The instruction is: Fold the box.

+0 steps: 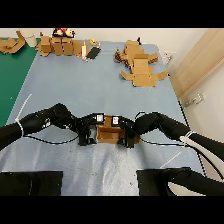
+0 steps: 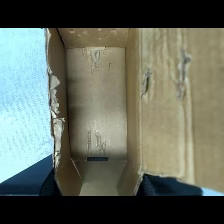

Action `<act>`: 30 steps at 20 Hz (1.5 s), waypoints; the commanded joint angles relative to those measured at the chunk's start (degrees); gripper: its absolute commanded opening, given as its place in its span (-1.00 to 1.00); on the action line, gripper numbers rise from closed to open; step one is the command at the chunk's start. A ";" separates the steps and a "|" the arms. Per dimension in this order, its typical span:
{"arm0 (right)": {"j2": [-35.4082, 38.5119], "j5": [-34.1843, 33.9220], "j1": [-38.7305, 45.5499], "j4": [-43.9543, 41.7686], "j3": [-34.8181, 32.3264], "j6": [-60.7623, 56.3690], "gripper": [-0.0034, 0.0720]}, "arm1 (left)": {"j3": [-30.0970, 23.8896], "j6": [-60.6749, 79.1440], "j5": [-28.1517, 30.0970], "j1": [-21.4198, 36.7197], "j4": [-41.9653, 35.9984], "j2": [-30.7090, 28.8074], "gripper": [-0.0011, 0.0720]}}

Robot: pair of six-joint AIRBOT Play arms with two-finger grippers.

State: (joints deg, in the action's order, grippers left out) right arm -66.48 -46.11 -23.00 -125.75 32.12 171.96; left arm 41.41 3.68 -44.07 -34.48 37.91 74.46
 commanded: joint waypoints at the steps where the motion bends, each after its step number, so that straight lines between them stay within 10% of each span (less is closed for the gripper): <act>1: 0.00 0.00 0.04 -0.02 0.07 -0.02 0.44 | -0.04 1.29 1.05 0.04 -0.81 0.22 0.96; 26: 0.00 -0.02 0.04 0.00 0.07 -0.02 0.44 | -0.09 5.81 1.09 -1.27 -6.91 3.69 0.95; 30: 0.00 -0.02 0.04 -0.02 0.07 -0.02 0.44 | -0.11 5.81 1.66 -1.25 -6.88 3.69 0.66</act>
State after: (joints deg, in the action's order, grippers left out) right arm -66.48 -46.13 -23.00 -125.75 32.14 171.98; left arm 41.30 9.43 -42.72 -35.73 31.03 78.11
